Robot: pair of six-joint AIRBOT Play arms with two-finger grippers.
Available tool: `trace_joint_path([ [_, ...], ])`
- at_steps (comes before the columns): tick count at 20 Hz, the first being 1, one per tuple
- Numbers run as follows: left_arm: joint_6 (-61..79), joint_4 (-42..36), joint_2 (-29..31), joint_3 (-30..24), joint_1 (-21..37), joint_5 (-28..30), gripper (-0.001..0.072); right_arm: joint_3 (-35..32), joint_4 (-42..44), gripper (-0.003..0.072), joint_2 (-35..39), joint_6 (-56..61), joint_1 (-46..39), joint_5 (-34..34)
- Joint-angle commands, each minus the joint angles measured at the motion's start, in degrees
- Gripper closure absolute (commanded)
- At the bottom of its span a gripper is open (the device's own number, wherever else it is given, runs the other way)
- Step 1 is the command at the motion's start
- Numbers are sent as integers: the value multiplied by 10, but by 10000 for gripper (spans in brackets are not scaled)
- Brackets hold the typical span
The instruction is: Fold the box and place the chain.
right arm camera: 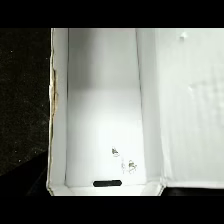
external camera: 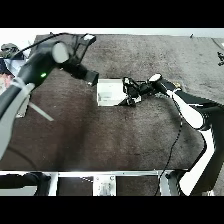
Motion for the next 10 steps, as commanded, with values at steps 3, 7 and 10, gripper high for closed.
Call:
trace_joint_path([
  [3, 527, -500, 55, -271, 126, 124, 68, 0, 0, 151, 0, 0, 0, 0],
  [7, 555, -508, 45, -300, 141, 170, 68, 0, 0, 151, 0, 0, 0, 0],
  [10, 578, -565, 44, -300, 141, 148, 70, 0, 0, 151, 0, 0, 0, 0],
])
